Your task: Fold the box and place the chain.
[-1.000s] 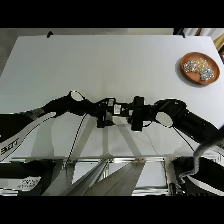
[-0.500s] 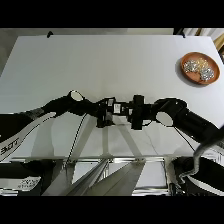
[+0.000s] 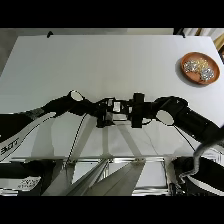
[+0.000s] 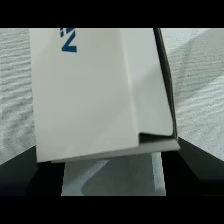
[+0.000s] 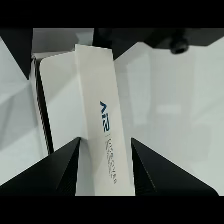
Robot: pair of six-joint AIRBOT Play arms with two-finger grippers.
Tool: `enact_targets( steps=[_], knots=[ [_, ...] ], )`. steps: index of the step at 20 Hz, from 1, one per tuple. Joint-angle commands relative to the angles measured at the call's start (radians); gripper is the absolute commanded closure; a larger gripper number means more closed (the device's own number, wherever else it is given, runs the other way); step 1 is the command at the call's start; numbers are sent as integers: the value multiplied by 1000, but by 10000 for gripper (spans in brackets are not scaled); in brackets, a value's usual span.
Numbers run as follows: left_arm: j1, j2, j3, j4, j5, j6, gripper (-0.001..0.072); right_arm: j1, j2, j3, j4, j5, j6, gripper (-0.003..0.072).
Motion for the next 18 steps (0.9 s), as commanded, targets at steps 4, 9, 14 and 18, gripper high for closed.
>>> enact_targets(
  steps=[4,9,14,18],
  knots=[
    [-1,0,0,-1,0,-1,502,0,1,4,-1,11,0,383],
    [-1,0,0,-1,0,-1,502,0,1,4,-21,-17,0,385],
    [-1,0,0,-1,0,-1,502,0,-29,4,-14,1,2,392],
    [-1,0,0,-1,0,-1,502,0,-29,3,14,46,1,392]
  ],
)
